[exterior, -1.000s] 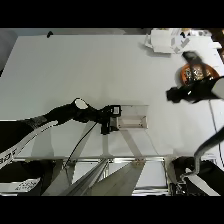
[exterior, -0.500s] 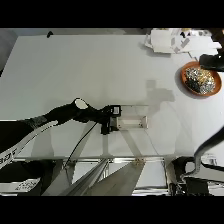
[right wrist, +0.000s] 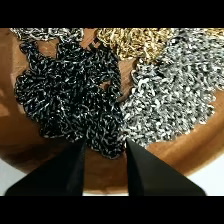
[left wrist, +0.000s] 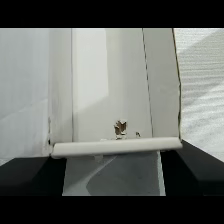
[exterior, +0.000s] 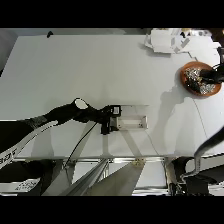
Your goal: Fold the box and place the chain.
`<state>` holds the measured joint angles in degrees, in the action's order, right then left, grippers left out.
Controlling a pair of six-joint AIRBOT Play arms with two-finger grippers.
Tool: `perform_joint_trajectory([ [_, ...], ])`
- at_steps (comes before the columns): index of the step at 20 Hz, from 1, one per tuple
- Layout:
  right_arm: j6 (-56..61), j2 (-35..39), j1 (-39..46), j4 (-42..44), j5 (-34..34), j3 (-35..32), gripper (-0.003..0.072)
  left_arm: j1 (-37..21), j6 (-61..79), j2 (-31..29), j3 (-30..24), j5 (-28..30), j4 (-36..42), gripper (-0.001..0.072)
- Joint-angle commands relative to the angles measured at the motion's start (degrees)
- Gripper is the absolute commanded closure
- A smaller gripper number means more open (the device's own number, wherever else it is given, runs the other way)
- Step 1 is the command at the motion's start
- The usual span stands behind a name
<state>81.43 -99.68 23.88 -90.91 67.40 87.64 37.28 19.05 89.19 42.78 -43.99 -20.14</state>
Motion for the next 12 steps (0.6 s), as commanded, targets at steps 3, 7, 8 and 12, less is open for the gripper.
perform_joint_trajectory([
  [3,-4.6,-2.6,0.5,3.6,-2.6,0.2,0.0512,0.0,0.0,0.0,0.0,0.0,0.0,0.0568],
  [7,-7.1,-2.6,0.5,7.8,-2.3,0.2,0.0512,0.0,0.0,0.0,0.0,0.0,0.0,0.0568],
  [8,-7.2,-2.6,0.5,7.8,-2.3,0.2,0.0511,0.0,0.0,0.0,0.0,0.0,0.0,0.0568],
  [12,-7.1,-3.4,0.5,7.8,-1.3,0.2,0.0515,0.0,0.0,0.0,0.0,0.0,0.0,0.0568],
])
